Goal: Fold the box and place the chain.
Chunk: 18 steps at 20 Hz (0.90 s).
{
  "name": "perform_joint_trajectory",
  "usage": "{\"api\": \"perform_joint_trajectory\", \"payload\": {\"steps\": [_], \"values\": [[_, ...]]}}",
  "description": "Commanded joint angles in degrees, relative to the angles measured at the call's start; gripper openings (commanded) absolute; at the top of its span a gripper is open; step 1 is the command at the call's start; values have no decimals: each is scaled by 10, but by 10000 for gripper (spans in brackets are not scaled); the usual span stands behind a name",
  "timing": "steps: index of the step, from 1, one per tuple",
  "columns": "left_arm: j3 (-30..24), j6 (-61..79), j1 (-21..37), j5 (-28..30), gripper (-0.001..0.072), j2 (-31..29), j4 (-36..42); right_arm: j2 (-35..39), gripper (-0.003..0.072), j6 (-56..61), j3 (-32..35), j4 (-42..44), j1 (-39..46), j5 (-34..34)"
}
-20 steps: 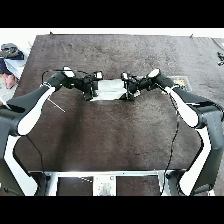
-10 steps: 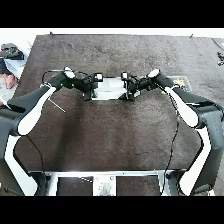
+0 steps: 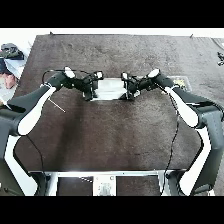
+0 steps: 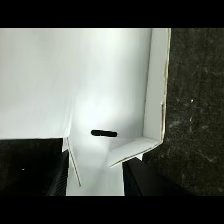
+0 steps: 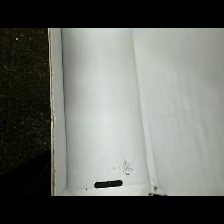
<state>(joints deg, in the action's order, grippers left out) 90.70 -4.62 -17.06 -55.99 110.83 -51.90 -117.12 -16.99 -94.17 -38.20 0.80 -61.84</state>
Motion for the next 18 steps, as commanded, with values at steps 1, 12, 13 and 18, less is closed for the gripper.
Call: {"api": "perform_joint_trajectory", "payload": {"steps": [1, 12, 13, 18], "values": [[0, -14, 0, -6, 340, 0, 5, 0, 269, 1, 0, 0, 0, 2], [0, 54, 0, 0, 183, 1, 93, 0, 269, 1, 0, 0, 0, 2], [0, 54, 0, 0, 183, 1, 93, 0, 269, 1, 0, 0, 0, 2], [0, 101, 0, -2, 185, 13, 132, 0, 269, 1, 0, 0, 0, 2]]}}
